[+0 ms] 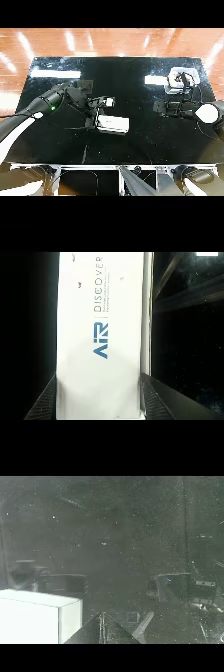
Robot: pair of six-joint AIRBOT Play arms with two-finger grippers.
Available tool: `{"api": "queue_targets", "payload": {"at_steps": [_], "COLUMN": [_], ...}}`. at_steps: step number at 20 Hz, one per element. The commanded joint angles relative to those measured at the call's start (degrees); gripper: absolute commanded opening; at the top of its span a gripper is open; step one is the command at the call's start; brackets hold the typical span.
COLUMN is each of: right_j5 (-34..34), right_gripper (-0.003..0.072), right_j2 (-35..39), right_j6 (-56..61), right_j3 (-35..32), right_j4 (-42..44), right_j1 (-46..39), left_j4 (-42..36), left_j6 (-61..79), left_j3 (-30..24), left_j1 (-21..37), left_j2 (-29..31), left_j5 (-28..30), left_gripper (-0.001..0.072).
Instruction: Fold the box and place the chain.
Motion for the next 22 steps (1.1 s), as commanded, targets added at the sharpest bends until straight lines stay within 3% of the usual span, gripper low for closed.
{"api": "queue_targets", "payload": {"at_steps": [1,5,6,8,12,15,18,22], "right_j5": [-0.02,-0.15,-0.24,-0.31,-0.31,-0.31,-0.37,-0.85], "right_gripper": [0.0040,0.0040,0.0040,0.0040,0.0040,0.0040,0.0039,0.0040], "right_j2": [-0.02,-0.02,-0.02,-0.02,-0.02,-0.02,-0.02,-0.02], "right_j6": [0.02,0.02,0.02,0.02,0.00,-0.02,-0.02,-0.02], "right_j3": [0.04,0.04,0.04,0.04,0.04,0.04,0.04,0.04], "right_j4": [-0.20,-0.22,-0.20,-0.20,-0.20,-0.24,-0.24,-0.22], "right_j1": [0.00,0.00,0.00,0.00,0.00,-0.02,0.00,0.00], "left_j4": [0.11,0.15,0.07,0.31,0.76,2.19,2.95,3.32], "left_j6": [0.00,-0.20,-0.24,-0.20,-5.44,-11.06,-15.58,-19.71], "left_j3": [-1.70,-2.29,-2.29,-2.19,-0.07,3.56,7.13,10.82], "left_j1": [-0.61,-1.64,-1.70,-1.88,-1.11,3.58,13.16,32.15], "left_j2": [-0.04,-0.11,-0.11,-0.09,0.48,2.36,2.69,1.95], "left_j5": [-3.67,-5.86,-5.84,-5.84,-5.55,-4.85,-2.38,-4.98], "left_gripper": [0.0622,0.0604,0.0557,0.0018,0.0021,0.0021,0.0020,0.0021]}}
